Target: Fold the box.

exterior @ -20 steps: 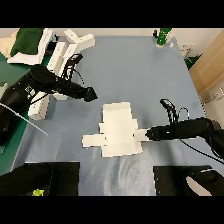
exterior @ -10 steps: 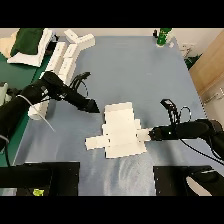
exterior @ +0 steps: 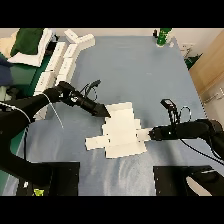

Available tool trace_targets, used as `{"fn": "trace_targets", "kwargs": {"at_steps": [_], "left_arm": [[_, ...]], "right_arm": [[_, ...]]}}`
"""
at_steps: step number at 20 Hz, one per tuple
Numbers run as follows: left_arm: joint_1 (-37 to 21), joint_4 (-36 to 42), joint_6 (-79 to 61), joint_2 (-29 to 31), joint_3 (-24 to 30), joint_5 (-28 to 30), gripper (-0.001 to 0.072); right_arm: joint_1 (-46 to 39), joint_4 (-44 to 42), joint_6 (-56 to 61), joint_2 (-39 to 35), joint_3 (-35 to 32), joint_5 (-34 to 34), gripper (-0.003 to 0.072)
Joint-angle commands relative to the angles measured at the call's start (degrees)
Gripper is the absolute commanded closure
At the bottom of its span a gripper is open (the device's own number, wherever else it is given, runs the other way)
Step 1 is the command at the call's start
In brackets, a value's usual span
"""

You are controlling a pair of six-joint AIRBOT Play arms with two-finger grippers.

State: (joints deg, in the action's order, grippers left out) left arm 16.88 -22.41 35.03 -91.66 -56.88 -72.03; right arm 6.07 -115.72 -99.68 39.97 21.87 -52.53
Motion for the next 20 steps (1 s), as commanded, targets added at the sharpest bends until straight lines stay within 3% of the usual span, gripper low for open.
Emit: {"fn": "trace_targets", "kwargs": {"at_steps": [1,5,6,7,8,10,16,17,18,19,20], "left_arm": [[2.36,1.75,-2.78,-1.33,-0.87,-1.29,0.0247],[3.50,0.55,-3.76,-1.33,-1.03,-2.25,0.0263],[3.48,0.17,-4.13,-1.33,-1.03,-2.69,0.0448],[3.45,0.11,-5.03,-1.33,-1.03,-3.21,0.0547],[3.45,0.11,-5.60,-1.33,-1.03,-3.32,0.0546],[3.45,0.13,-6.99,-1.33,-1.03,-3.43,0.0695],[3.48,0.17,-10.23,-1.33,-1.03,-3.43,0.0696],[3.48,0.37,-10.49,-1.31,-1.03,-3.43,0.0696],[3.48,0.87,-12.98,-1.31,-1.07,-3.50,0.0696],[3.50,0.96,-16.09,-1.18,-1.29,-3.63,0.0697],[3.50,0.98,-19.52,-0.66,-1.49,-3.58,0.0697]], "right_arm": [[0.07,-0.42,0.02,-0.04,-0.04,-0.02,0.0684],[0.07,-0.63,0.02,-0.04,-0.04,-0.22,0.0684],[0.04,-0.63,0.02,-0.04,-0.04,-0.44,0.0684],[0.07,-0.63,0.02,-0.04,-0.04,-0.50,0.0684],[0.07,-0.63,0.02,-0.04,-0.04,-0.50,0.0684],[0.04,-0.63,0.02,-0.04,-0.04,-0.48,0.0684],[0.04,-0.61,0.02,-0.04,-0.04,-0.44,0.0683],[0.02,-0.35,0.02,-0.04,-0.02,-0.37,0.0649],[0.00,0.66,0.02,-0.04,-0.02,-0.04,0.0518],[-0.04,3.19,0.04,-0.04,0.00,0.74,0.0324],[-0.07,6.86,0.92,-0.04,0.17,1.57,0.0274]]}}
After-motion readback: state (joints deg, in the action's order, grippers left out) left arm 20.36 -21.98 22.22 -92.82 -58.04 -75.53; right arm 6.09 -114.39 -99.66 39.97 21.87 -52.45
